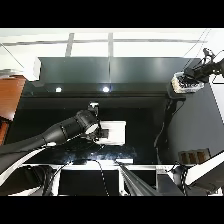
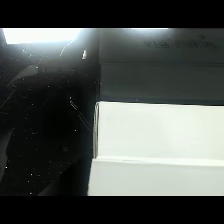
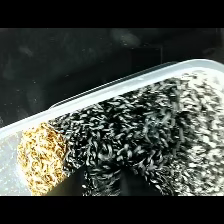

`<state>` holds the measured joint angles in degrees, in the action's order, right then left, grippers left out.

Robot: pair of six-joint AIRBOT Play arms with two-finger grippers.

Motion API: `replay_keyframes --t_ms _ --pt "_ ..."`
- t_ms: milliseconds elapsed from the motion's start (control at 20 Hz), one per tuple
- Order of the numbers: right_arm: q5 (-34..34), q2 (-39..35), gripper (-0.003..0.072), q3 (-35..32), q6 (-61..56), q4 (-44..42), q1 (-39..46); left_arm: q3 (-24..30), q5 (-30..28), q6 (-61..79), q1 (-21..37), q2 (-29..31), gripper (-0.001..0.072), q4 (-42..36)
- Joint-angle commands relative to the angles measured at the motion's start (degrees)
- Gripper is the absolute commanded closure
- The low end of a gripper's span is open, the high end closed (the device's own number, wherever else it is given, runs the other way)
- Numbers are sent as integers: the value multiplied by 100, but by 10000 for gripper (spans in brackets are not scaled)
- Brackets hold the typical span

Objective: Fold the box and place the chain.

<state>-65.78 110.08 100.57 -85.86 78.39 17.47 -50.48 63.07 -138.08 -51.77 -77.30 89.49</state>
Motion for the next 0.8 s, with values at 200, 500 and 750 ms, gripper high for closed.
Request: replay_keyframes --t_ms 200,500,750 --pt "-107 -87 665 114 -2 181 -22 2 2 2 2 -2 678 -2" --pt "-149 -793 665 116 0 391 4 2 2 2 0 -2 677 0" --pt "-282 -1554 665 116 -7 234 20 2 2 4 0 -2 678 0"
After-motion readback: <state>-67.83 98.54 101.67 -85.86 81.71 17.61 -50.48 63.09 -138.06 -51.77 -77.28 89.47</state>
